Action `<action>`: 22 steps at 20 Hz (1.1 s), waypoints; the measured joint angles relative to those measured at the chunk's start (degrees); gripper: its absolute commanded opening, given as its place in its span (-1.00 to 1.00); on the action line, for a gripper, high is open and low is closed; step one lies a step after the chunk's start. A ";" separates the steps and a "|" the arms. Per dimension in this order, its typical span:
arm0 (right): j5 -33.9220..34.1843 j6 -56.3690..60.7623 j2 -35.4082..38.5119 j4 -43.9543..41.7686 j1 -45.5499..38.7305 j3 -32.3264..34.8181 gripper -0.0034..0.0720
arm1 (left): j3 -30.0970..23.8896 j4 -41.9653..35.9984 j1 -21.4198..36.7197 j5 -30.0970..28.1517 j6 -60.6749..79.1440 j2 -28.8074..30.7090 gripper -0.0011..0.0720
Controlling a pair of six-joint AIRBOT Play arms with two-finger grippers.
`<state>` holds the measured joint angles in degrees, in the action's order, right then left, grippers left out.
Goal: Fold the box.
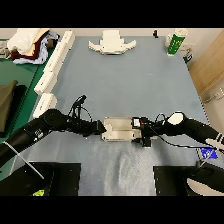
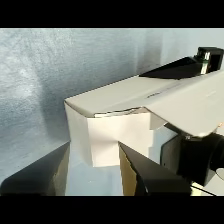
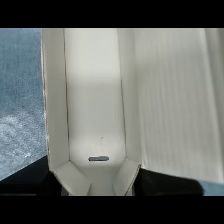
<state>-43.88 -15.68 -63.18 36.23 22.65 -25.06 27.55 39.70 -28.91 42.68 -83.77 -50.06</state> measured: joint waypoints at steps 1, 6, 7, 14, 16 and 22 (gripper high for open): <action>0.00 0.00 0.00 0.00 0.00 0.00 0.51 | 0.46 0.94 -1.36 -0.81 -1.90 -0.26 0.29; 0.00 0.00 0.00 0.00 0.00 0.00 0.51 | 5.88 16.22 -10.64 -1.60 -20.28 -4.81 0.29; 0.00 0.00 0.00 0.00 0.00 0.00 0.51 | 7.74 20.50 -12.68 -0.81 -24.96 -6.29 0.29; -0.02 0.02 -0.02 0.00 0.00 0.00 0.51 | 20.98 42.38 -22.91 11.43 -46.51 -18.40 0.29; -0.02 0.00 0.00 0.00 0.00 0.00 0.51 | 23.96 45.24 -24.44 14.14 -48.72 -21.53 0.29; -0.02 0.00 0.00 0.00 0.00 0.00 0.51 | 29.70 50.14 -26.86 18.80 -52.92 -27.82 0.29</action>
<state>-43.90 -15.68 -63.18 36.23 22.65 -25.06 57.25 89.84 -55.77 61.47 -136.68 -77.89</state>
